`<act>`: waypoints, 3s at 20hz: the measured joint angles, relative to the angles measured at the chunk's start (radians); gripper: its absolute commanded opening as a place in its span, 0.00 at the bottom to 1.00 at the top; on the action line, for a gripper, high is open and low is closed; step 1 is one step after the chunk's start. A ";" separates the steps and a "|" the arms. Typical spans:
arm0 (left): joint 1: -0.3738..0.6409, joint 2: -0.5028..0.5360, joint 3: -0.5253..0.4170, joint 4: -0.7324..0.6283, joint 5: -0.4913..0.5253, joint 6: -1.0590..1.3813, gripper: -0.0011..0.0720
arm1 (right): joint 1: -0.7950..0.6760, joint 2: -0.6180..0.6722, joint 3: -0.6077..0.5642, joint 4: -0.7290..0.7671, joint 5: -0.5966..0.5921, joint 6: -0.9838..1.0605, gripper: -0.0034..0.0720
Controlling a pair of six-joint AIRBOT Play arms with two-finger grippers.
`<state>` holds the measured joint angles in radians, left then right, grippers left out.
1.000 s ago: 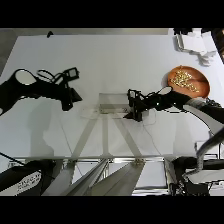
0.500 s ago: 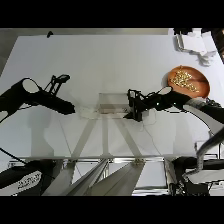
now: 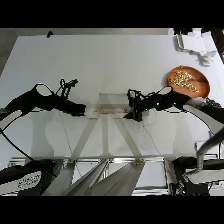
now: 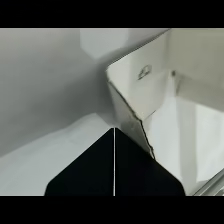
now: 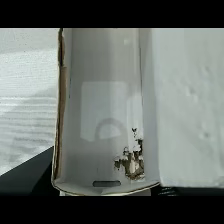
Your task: Fold the box and place the chain.
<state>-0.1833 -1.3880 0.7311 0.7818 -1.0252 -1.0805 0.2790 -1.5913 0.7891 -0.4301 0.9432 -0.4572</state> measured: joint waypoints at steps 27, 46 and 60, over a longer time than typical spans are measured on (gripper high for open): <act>-0.191 0.037 -0.002 -0.272 0.219 0.135 0.84 | 0.000 0.000 0.000 0.000 0.000 0.000 0.58; -0.352 0.030 0.138 0.263 0.314 -0.408 0.90 | 0.000 0.000 0.000 0.000 0.000 0.000 0.58; -0.620 -0.135 0.313 0.847 0.110 -1.195 0.34 | 0.000 0.000 0.000 -0.001 0.001 0.000 0.58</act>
<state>-0.8028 -1.5234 1.0439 1.6287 -0.9150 -2.2753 0.2794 -1.5913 0.7891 -0.4309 0.9440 -0.4576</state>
